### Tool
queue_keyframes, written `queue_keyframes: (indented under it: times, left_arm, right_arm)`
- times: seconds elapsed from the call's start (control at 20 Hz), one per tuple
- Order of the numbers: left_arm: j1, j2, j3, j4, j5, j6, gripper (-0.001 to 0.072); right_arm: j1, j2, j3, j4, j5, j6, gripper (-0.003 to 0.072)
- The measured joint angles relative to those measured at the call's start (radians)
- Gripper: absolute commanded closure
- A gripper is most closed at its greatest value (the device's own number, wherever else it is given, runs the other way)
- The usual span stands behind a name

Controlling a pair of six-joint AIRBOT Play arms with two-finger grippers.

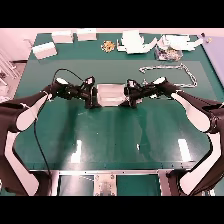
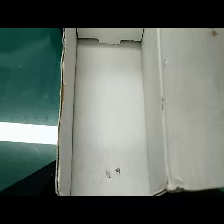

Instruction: Fold the box and place the chain.

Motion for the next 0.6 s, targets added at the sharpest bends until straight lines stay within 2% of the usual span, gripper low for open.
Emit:
queue_keyframes:
  times: [0.6]
  left_arm:
    - [-0.019,-0.007,0.000,-0.031,0.045,-0.068,-0.0011]
  right_arm:
    - [0.000,0.000,0.000,0.001,-0.001,0.000,0.0111]
